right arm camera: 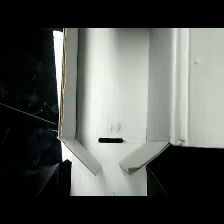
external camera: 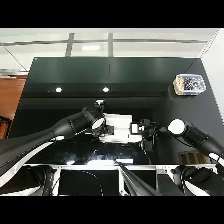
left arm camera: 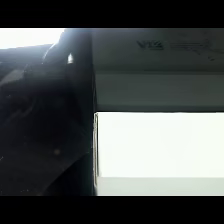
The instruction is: Fold the box and place the chain.
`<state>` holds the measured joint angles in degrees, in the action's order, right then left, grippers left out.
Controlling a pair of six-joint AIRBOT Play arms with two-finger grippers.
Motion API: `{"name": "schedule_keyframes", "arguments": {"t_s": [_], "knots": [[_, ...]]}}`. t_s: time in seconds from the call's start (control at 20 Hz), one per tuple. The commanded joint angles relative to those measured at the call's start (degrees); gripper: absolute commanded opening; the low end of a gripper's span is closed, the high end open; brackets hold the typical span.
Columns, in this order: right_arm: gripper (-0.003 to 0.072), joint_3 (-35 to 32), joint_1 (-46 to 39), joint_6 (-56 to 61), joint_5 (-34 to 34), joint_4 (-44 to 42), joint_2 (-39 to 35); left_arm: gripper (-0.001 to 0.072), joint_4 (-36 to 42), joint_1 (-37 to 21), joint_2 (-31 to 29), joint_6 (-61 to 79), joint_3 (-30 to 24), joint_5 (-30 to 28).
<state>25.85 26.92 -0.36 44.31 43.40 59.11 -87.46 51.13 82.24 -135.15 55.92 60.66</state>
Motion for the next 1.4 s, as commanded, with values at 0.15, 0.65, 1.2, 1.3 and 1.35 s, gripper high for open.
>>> {"name": "schedule_keyframes", "arguments": {"t_s": [0.15, 0.65, 1.2, 1.3, 1.35], "knots": [[0.0552, 0.0, 1.3, -0.7, -2.2, -4.6, 0.1, 0.0029, -0.1, 0.1, 0.0, 0.0, 0.7, -0.1], [0.0191, -0.2, 3.6, -0.2, -7.1, -8.1, 1.0, 0.003, -0.1, 0.1, 0.0, 0.2, 0.7, -0.1], [0.019, -0.2, 5.4, 0.1, -9.0, -17.5, 5.8, 0.003, -0.1, 0.1, 0.0, 0.1, 0.7, -0.2], [0.0328, -0.2, 5.4, 0.2, -9.1, -17.4, 5.8, 0.003, -0.1, 0.1, 0.0, 0.1, 0.7, -0.2], [0.043, -0.2, 5.3, 0.2, -9.2, -17.4, 5.8, 0.003, -0.1, 0.1, 0.0, 0.1, 0.7, -0.2]]}}
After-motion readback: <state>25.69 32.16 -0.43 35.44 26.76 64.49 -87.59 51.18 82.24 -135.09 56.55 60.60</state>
